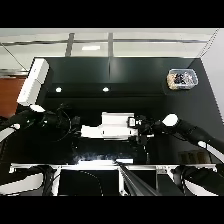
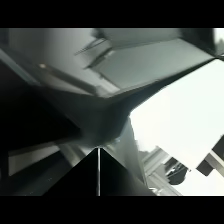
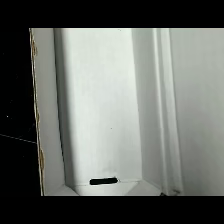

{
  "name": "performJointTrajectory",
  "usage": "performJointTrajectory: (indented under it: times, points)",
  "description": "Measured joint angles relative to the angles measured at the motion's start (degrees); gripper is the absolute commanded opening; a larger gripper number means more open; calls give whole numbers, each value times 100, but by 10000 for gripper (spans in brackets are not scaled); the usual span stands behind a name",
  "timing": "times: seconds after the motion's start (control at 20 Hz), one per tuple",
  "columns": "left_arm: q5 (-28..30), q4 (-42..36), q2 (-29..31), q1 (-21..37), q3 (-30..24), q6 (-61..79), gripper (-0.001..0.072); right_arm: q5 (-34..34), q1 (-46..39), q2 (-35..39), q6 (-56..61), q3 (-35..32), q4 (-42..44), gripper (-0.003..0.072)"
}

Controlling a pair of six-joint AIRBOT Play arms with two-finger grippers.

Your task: Fold the box and place the chain.

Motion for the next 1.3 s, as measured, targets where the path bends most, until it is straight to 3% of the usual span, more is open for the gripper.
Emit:
performJointTrajectory:
  times: [0.2, 0.3, 0.4, 0.55, 0.9, 1.0, 1.1, 1.3]
  points:
    - [-52, -170, -7, -118, 2, 214, 44, 0, 0, 0, 0, 0, 0, 469]
    - [-61, -203, -4, -227, 7, 284, 243, 0, 0, 0, 0, 0, 0, 469]
    - [-92, -221, -4, -326, 20, 376, 250, 4, 0, 0, -2, 0, -2, 468]
    - [-234, -205, -4, -393, 118, 560, 426, 17, 0, 2, -9, 0, -7, 468]
    - [-533, 197, -4, -389, 765, 546, 390, -9, 0, 0, 9, 0, 7, 468]
    - [-680, 634, -4, -321, 979, 326, 288, -9, 0, 0, 7, 0, 4, 469]
    - [-844, 960, -2, -197, 1185, 168, 23, -7, 0, 0, 7, 0, 4, 469]
    - [-1051, 1248, -2, 153, 1329, 31, 26, -4, 0, 0, 4, 0, 2, 469]
